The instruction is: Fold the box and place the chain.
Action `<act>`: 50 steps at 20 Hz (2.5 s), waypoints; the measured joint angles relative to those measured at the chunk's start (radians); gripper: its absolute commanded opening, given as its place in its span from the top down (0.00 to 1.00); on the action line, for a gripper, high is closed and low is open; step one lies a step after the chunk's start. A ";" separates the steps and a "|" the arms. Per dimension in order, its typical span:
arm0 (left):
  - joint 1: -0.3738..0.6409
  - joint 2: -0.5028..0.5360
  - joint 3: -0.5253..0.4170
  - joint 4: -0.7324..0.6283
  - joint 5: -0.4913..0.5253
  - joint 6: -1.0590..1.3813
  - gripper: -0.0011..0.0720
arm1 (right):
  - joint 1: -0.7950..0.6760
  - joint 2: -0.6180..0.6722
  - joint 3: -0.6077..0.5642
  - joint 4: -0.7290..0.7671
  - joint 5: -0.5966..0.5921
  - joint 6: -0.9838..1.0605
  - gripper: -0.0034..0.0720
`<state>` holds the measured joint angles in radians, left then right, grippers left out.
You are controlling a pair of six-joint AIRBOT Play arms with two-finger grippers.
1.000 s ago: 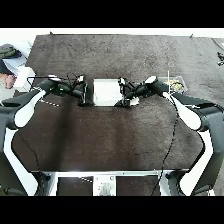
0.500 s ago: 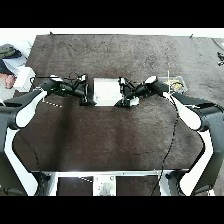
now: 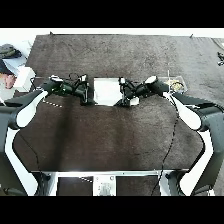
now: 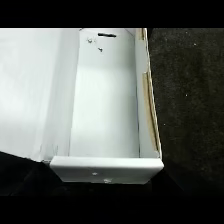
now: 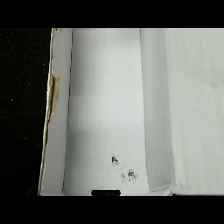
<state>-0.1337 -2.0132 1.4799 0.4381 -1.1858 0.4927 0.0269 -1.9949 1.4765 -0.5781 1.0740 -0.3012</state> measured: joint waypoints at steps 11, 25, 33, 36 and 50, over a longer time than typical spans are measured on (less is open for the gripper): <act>-0.016 0.000 0.004 0.004 -0.006 0.042 0.01 | 0.000 0.000 0.000 -0.002 0.003 -0.002 0.43; -0.045 -0.003 0.004 0.038 0.061 0.039 0.01 | 0.000 0.000 0.000 -0.002 0.003 -0.001 0.43; -0.048 -0.015 0.004 0.003 0.065 0.040 0.01 | 0.000 0.000 0.000 -0.001 0.003 -0.001 0.43; -0.049 -0.018 0.004 -0.004 0.067 0.041 0.08 | 0.000 0.000 0.000 -0.001 0.003 -0.001 0.43; -0.049 -0.019 0.005 0.000 0.024 0.064 0.59 | 0.000 0.000 0.000 -0.002 0.003 -0.002 0.43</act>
<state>-0.1825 -2.0327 1.4845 0.4385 -1.1614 0.5571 0.0269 -1.9945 1.4769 -0.5797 1.0767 -0.3027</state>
